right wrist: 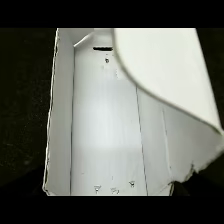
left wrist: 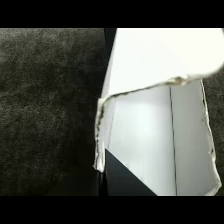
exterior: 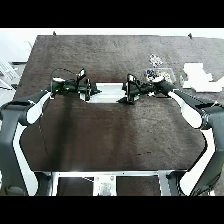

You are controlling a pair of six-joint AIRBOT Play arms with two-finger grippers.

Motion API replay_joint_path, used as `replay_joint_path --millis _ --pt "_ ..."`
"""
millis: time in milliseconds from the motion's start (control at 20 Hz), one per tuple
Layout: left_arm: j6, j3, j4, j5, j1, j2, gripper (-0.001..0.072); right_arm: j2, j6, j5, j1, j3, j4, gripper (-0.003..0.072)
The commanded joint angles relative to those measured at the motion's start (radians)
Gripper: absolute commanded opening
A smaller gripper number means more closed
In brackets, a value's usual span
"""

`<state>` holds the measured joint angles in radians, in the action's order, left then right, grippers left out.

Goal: Fold the box and place the chain.

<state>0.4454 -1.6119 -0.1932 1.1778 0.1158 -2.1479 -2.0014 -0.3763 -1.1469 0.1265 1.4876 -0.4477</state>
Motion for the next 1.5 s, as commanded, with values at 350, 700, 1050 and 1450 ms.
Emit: replay_joint_path --millis 350,700,1050,1450 --pt "0.0 0.0 0.0 0.0 0.0 0.001 0.0019 -0.052 -0.003 -0.037 0.004 0.047 -0.006 0.0673" --pt "0.0 0.0 0.0 0.0 0.0 0.0 0.0019 -0.071 0.002 -0.06 0.004 0.078 0.008 0.0672" --pt "0.0 0.0 0.0 0.0 0.0 0.001 0.0019 -0.099 0.002 -0.093 0.0 0.089 0.03 0.0672" --pt "0.0 0.0 0.0 0.0 0.0 0.0 0.002 -0.106 -0.003 -0.093 -0.006 0.101 0.029 0.0656"
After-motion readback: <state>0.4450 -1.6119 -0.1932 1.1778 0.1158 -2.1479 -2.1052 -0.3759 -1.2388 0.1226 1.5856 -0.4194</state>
